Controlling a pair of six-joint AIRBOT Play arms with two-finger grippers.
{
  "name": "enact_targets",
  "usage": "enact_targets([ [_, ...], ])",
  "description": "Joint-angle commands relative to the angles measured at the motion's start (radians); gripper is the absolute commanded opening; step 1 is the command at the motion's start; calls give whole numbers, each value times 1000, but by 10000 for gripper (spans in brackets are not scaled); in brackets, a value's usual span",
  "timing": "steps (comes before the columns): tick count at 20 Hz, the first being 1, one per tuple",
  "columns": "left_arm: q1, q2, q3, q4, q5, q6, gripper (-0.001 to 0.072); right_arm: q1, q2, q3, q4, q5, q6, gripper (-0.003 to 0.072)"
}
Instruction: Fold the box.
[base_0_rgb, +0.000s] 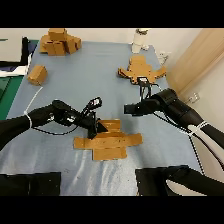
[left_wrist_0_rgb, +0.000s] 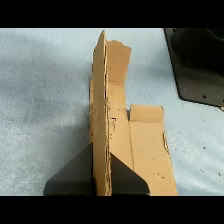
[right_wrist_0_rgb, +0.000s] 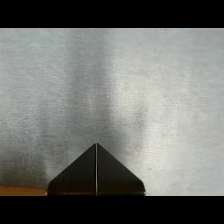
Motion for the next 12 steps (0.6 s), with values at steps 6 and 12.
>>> enact_targets([
  [6, 1, 0, 0, 25, -8, -25, 16, 1, 0, 0, 1, -21, 0, 3],
  [12, 1, -1, 0, 4, -7, -24, 16, 11, 65, 6, 172, -365, 116, 3],
])
